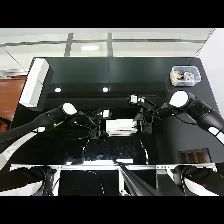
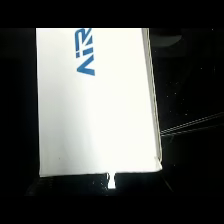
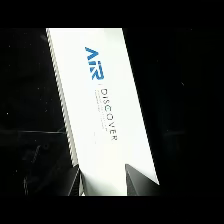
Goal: Fold the box and place the chain.
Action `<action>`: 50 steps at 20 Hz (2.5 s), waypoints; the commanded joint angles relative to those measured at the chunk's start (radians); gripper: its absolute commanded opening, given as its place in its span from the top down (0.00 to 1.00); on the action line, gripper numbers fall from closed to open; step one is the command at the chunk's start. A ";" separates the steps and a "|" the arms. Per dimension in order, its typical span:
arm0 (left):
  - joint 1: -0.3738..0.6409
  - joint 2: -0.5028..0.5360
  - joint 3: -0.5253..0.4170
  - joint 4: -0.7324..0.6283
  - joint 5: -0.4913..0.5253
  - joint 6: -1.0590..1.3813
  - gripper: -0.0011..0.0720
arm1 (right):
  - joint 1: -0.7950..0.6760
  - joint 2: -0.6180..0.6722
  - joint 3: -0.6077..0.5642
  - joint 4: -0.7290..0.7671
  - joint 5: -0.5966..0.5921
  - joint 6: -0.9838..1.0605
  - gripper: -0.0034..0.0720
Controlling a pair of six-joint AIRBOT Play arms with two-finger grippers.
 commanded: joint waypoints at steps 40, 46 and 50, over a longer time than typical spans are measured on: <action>0.000 -0.001 0.000 0.000 0.000 0.000 0.61 | -0.087 0.008 -0.245 0.618 -0.104 0.567 0.93; 0.000 -0.001 0.000 0.000 0.000 0.000 0.61 | -0.062 -0.063 -0.245 0.561 -0.139 0.598 0.93; 0.000 -0.001 0.000 0.000 0.000 0.000 0.61 | -0.062 -0.063 -0.245 0.479 -0.145 0.639 0.93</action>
